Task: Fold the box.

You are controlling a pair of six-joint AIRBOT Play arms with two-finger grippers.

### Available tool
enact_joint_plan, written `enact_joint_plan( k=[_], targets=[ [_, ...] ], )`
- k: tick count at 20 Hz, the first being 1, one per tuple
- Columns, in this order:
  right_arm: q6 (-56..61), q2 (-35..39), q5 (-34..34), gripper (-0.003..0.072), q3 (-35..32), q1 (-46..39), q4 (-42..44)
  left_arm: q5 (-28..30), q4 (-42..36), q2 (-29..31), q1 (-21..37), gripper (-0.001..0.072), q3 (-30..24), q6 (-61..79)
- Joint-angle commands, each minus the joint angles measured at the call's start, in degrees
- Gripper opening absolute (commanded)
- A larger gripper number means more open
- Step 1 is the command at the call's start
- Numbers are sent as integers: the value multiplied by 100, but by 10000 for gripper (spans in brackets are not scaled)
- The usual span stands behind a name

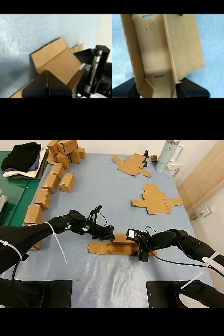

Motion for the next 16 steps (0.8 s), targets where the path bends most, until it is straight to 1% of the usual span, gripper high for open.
enact_joint_plan(
  k=[1, 3, 4, 6, 8, 11, 13, 16],
  targets=[
    [2, 4, 4, 507, 2, 0, 4, -487, -22, 140, 334, 14, 20, 181],
    [2, 4, 2, 507, 2, 0, 4, -938, -26, 538, 669, 14, 9, 450],
    [2, 4, 2, 507, 2, 0, 4, -1058, -11, 811, 791, 14, -13, 485],
    [2, 4, 4, 507, 2, 0, 4, -1095, 4, 1464, 927, 14, -142, 564],
    [2, 4, 4, 507, 2, 0, 2, -1078, 120, 2116, 925, 14, -348, 573],
    [2, 4, 4, 507, 2, 0, 4, -1102, 391, 2929, 846, 14, -824, 555],
    [2, 4, 7, 507, 2, 0, 2, -1104, 914, 3491, 680, 14, -1207, 579],
    [2, 4, 7, 506, 2, 0, 0, -1051, 1947, 4214, 201, 14, -1587, 575]
  ],
)
